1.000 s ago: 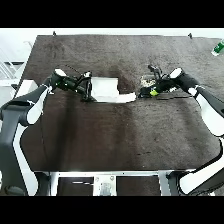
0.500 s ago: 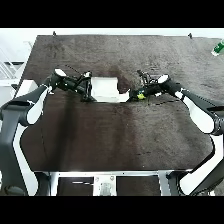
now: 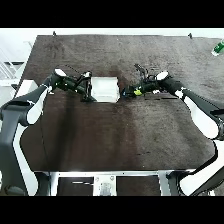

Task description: Fold the box and place the chain.

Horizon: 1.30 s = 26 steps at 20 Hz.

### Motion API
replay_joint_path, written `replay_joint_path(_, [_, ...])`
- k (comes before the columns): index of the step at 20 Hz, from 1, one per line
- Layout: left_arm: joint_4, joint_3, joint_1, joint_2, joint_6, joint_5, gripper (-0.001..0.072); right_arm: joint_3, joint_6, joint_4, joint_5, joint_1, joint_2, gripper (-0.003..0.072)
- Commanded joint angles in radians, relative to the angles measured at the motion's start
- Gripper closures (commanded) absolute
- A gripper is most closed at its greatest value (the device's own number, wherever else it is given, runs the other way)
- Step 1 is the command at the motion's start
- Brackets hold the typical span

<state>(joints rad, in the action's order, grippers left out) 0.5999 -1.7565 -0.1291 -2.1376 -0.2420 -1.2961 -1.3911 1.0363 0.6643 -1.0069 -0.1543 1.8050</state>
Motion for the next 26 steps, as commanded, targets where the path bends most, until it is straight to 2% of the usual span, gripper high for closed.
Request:
replay_joint_path(1, [0.0, -0.001, 0.0, 0.001, -0.001, 0.0, 0.0199, -0.015, 0.03, -0.026, 0.001, -0.003, -0.006, 0.0226])
replay_joint_path(9, [0.0, -0.001, 0.0, 0.0, -0.001, 0.0, 0.0199, -0.052, 0.046, -0.042, 0.005, -0.053, 0.002, 0.0194])
replay_joint_path(15, [0.0, -0.001, 0.0, 0.0, 0.0, 0.0, 0.02, -0.12, 0.216, 0.175, 0.004, -0.097, 0.008, 0.0181])
replay_joint_path(26, [0.0, -0.001, 0.0, 0.0, 0.002, 0.0, 0.02, -0.188, 0.344, 0.269, 0.005, -0.165, 0.05, 0.0181])
